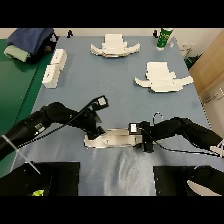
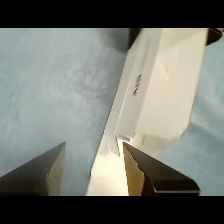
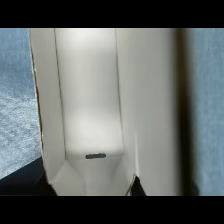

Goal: Fold the box.

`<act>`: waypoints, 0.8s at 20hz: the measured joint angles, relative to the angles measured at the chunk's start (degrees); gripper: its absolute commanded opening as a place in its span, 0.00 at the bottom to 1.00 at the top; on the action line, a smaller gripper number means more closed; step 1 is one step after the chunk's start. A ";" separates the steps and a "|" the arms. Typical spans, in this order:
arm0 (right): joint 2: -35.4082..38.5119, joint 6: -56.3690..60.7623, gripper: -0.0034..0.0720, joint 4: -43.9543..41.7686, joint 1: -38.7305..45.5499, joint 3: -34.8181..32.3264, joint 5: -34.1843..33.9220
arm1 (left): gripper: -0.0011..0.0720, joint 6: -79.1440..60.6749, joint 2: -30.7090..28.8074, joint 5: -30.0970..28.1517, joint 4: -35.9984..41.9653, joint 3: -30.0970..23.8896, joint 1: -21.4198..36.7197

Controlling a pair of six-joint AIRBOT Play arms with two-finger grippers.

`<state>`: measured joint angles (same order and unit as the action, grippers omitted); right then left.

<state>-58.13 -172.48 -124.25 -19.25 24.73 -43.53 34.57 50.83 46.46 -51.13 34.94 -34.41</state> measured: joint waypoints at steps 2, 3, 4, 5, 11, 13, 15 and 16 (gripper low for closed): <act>0.00 -0.02 0.71 0.00 0.00 -0.02 0.00 | 0.03 10.91 -3.56 6.21 -3.10 0.00 1.51; 0.00 0.00 0.71 0.00 0.00 -0.02 0.00 | 0.03 15.17 -4.68 9.35 -3.58 0.00 1.53; 0.00 -0.02 0.71 0.00 0.00 -0.02 0.00 | 0.03 19.30 -5.42 11.85 -2.93 -0.07 1.29; 0.00 -0.02 0.71 0.00 0.00 -0.02 0.00 | 0.03 23.15 -5.77 13.25 -1.33 -0.17 0.15; 0.00 -0.02 0.71 0.00 0.00 -0.02 0.00 | 0.03 38.18 0.04 0.55 12.11 0.07 -12.11; 0.02 -0.02 0.71 0.02 0.00 -0.02 0.00 | 0.03 41.24 3.43 -5.35 14.14 0.70 -13.62; 0.00 -0.02 0.71 0.00 0.00 -0.02 0.00 | 0.03 43.80 6.14 -10.56 15.41 1.11 -13.86; -0.02 -0.02 0.71 0.00 0.00 0.00 -0.02 | 0.03 44.85 7.34 -12.66 15.67 1.20 -13.49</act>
